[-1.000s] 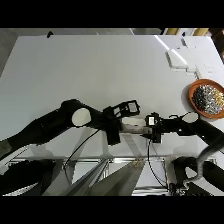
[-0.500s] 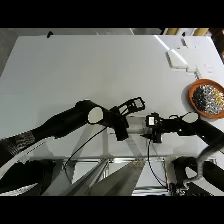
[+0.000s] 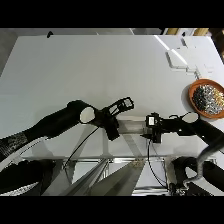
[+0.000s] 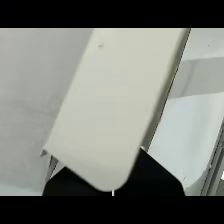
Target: Fold the box and place the chain.
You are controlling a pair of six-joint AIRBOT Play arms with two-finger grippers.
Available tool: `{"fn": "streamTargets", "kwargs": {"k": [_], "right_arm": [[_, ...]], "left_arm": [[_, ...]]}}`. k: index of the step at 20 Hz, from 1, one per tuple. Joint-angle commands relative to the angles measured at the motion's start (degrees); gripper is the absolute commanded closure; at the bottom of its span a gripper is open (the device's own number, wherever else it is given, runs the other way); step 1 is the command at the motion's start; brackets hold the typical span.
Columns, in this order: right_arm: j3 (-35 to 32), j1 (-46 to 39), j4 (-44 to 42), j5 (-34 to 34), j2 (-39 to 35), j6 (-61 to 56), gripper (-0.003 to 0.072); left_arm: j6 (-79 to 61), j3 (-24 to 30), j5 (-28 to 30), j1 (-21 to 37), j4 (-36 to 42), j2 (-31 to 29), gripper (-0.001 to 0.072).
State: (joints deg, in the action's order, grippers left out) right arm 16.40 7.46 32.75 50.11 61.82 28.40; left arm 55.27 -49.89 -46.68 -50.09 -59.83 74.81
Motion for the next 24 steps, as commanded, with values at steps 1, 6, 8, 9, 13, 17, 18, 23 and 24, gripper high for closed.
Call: {"fn": "streamTargets", "kwargs": {"k": [1,6,8,9,13,17,18,23,24], "right_arm": [[0.0,0.0,0.0,0.0,0.0,0.0,0.0231],[0.0,0.0,0.0,0.0,0.0,0.0,0.0231],[0.0,0.0,0.0,0.0,0.0,0.0,0.0231],[0.0,0.0,0.0,0.0,0.0,0.0,0.0231],[0.0,0.0,0.0,0.0,0.0,0.0,0.0231],[0.0,0.0,0.0,0.0,0.0,0.0,0.0231],[0.0,0.0,0.0,0.0,0.0,0.0,0.0231],[0.0,0.0,0.0,0.0,0.0,0.0,0.0231],[0.0,0.0,0.0,0.0,0.0,0.0,0.0231]], "left_arm": [[-1.8,2.2,2.2,0.4,0.9,-0.6,0.0708],[-4.3,2.3,5.7,-0.2,5.5,-3.2,0.0707],[-4.2,2.3,6.3,-0.7,5.8,-3.0,0.0707],[-4.2,2.3,6.1,-1.0,5.8,-2.2,0.0707],[-3.8,2.3,5.5,-1.2,3.7,1.2,0.0707],[-2.3,2.3,2.4,-0.6,0.2,0.8,0.0707],[-1.7,2.3,1.7,-0.6,-0.3,0.3,0.0707],[0.5,2.3,1.1,0.4,-3.0,-4.0,0.0706],[0.7,2.3,0.5,0.6,-3.3,-4.2,0.0706]]}}
